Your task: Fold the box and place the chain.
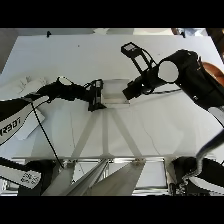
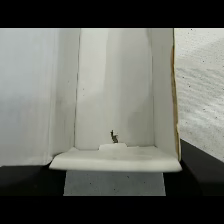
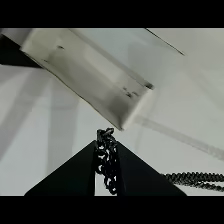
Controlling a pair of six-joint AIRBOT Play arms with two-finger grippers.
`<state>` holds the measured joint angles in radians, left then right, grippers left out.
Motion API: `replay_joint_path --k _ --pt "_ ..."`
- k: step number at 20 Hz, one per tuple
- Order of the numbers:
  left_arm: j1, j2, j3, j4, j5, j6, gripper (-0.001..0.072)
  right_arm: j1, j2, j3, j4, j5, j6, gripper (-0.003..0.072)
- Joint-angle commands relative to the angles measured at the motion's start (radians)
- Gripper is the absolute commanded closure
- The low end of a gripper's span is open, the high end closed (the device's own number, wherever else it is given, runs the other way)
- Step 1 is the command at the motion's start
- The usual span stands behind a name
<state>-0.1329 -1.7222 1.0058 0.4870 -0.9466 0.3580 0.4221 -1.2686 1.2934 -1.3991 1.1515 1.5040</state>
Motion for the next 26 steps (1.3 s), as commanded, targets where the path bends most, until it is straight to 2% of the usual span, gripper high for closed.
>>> replay_joint_path --k 1,8,13,15,21,26 --pt "0.0 0.0 0.0 0.0 0.0 0.0 0.0494 0.005 0.0 0.0 0.18 -0.068 -0.072 0.0669" --pt "0.0 0.0 0.0 0.0 0.0 0.0 0.0494 0.005 -0.017 0.0 0.314 -0.128 -0.152 0.0669" --pt "0.0 0.0 0.0 0.0 0.0 0.0 0.0494 0.005 -0.045 0.0 0.315 -0.245 -0.188 0.0672" --pt "0.0 0.0 0.0 0.0 0.0 0.0 0.0494 0.005 -0.077 0.0 0.311 -0.255 -0.209 0.067" --pt "0.0 0.0 0.0 0.0 0.0 0.0 0.0494 0.005 -0.208 0.0 0.155 -0.2 -0.199 0.0668" --pt "0.0 0.0 0.0 0.0 0.0 0.0 0.0494 0.005 -0.254 0.0 0.067 -0.201 -0.152 0.0667"
